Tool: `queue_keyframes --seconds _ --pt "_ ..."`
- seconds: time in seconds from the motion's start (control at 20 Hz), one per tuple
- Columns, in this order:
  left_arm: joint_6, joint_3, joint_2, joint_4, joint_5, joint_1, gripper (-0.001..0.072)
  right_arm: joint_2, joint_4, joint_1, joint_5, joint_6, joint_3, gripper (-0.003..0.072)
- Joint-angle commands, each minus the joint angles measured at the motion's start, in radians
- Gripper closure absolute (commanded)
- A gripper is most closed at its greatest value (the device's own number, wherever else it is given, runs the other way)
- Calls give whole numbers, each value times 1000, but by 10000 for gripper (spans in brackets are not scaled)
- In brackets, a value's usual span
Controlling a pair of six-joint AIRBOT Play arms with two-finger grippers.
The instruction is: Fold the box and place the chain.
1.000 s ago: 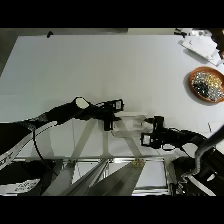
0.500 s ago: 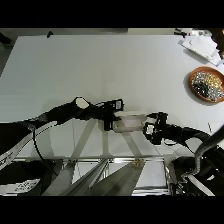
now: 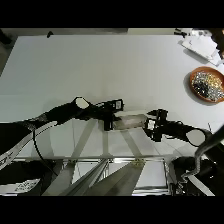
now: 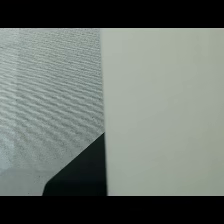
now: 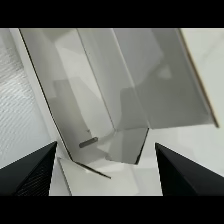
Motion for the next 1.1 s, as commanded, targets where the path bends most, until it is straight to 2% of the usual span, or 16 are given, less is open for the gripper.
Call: queue_keyframes --seconds 0.0,0.25,0.35,0.6,0.75,1.05 --pt "1 0 0 1 0 0 696 -86 158 -79 87 -199 37 -15" --pt "0 0 0 1 0 0 696 -173 216 -153 206 -360 85 -15" --pt "0 0 0 1 0 0 696 -210 267 -153 219 -441 88 -14" --pt "0 0 0 1 0 0 696 -242 271 -198 219 -463 91 -13" --pt "0 0 0 1 0 0 696 -261 292 -217 282 -570 92 -5" --pt "0 0 0 1 0 0 696 -420 319 -217 343 -637 142 13"
